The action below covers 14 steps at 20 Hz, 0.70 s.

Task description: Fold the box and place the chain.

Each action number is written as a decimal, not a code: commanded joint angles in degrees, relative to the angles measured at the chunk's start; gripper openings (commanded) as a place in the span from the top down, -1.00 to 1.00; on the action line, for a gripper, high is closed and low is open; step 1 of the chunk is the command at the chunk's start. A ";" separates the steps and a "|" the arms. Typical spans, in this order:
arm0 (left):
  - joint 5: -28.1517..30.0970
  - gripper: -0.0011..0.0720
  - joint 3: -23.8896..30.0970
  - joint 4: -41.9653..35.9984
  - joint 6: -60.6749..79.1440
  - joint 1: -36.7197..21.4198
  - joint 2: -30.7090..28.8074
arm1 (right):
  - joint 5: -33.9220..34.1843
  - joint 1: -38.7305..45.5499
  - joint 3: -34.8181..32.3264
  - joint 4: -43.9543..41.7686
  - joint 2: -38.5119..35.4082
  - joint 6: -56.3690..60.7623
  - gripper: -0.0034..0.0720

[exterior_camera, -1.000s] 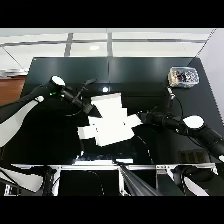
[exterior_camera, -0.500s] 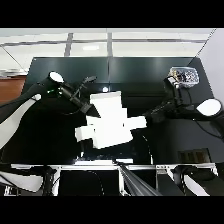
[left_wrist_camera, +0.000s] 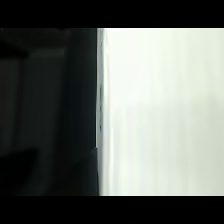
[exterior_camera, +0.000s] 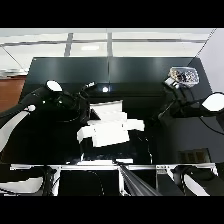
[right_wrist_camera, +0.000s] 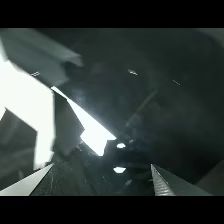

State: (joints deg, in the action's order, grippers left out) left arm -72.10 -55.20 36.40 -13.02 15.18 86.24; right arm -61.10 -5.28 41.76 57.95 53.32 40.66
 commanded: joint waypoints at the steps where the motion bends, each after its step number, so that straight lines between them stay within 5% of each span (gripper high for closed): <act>1: 6.64 0.91 1.16 -2.32 11.67 1.40 -0.87 | 2.19 -4.37 -2.12 -0.81 0.07 -14.16 -0.98; 7: 19.93 0.91 4.28 -2.38 17.55 6.03 -0.72 | 10.36 -12.20 -8.09 -5.60 0.28 -28.17 -0.98; 14: 18.08 0.90 4.20 -2.38 17.55 5.90 -0.74 | 11.61 -20.55 -8.46 -5.57 4.98 -39.71 -0.97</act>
State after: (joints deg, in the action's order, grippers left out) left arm -54.00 -51.07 34.04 4.03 20.93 85.52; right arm -50.52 -23.31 33.56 52.75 56.03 7.25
